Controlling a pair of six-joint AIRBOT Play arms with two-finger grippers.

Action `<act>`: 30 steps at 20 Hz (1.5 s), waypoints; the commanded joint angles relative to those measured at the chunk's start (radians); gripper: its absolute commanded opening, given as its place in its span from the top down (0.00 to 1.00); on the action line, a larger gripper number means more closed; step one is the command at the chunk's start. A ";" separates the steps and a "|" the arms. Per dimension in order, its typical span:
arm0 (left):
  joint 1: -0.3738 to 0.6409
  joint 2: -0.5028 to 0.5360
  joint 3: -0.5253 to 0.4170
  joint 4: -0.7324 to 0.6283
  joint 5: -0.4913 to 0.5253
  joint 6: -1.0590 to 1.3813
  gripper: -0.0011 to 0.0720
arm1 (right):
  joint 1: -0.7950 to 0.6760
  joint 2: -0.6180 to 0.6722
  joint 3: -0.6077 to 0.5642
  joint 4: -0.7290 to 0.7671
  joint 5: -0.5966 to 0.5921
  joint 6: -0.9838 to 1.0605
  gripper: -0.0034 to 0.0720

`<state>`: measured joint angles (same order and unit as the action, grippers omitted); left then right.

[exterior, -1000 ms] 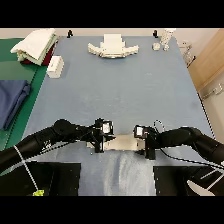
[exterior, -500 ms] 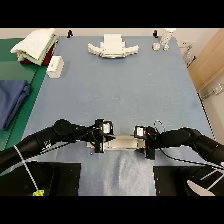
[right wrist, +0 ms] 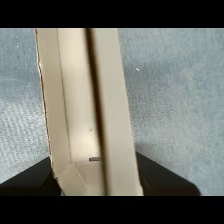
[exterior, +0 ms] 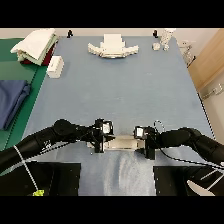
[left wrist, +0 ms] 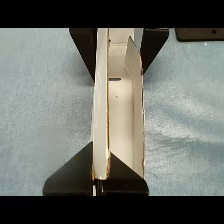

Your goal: Fold the box.

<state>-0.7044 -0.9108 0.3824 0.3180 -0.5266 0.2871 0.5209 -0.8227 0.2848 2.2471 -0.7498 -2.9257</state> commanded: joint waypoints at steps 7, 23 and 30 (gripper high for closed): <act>0.000 0.000 0.000 0.000 0.000 0.000 0.97 | 0.000 -0.001 0.001 -0.004 0.000 0.000 0.24; 0.000 -0.001 0.000 -0.004 -0.006 -0.001 0.97 | 0.000 -0.001 0.001 -0.006 0.000 0.000 0.24; 0.000 0.000 0.000 -0.005 -0.004 -0.001 0.64 | 0.000 -0.001 0.001 -0.006 0.000 0.000 0.24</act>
<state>-0.7044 -0.9134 0.3809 0.3248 -0.5270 0.2848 0.5213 -0.8227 0.2848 2.2398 -0.7547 -2.9253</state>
